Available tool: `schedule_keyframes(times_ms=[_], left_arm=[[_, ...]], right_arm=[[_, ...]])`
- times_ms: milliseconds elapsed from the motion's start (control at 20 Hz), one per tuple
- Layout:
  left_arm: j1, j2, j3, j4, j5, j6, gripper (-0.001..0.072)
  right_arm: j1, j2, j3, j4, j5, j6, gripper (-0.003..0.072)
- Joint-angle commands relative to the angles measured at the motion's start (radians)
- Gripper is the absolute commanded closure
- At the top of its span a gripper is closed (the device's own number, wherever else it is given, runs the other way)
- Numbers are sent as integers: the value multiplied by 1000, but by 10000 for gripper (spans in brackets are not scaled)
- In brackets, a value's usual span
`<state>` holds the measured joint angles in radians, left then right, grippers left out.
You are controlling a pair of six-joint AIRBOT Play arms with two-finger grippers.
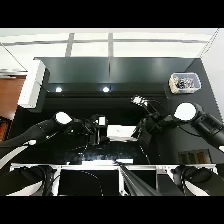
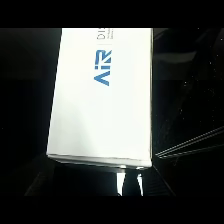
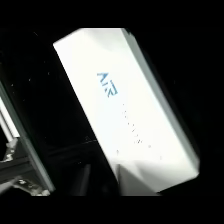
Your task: Fold the box and place the chain.
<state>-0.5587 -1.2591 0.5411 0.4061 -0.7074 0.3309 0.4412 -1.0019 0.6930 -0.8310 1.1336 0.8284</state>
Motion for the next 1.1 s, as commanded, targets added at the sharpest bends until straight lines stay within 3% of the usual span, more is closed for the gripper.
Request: schedule_keyframes(times_ms=[0,150,250,500,850,1050], left_arm=[[0,0,0,0,0,2,384],[0,0,0,0,0,1,383],[0,0,0,0,0,2,383],[0,0,0,0,1,2,383],[0,0,0,-61,-14,1,383],[0,0,0,-59,-13,1,383]], right_arm=[[-18,10,-68,164,-18,132,684],[-17,-13,-121,440,-161,107,682],[-11,-56,-123,479,-219,142,681],[3,-178,-123,312,-249,240,680],[3,-183,-120,299,-277,233,680],[-23,-143,-35,294,-154,177,681]])
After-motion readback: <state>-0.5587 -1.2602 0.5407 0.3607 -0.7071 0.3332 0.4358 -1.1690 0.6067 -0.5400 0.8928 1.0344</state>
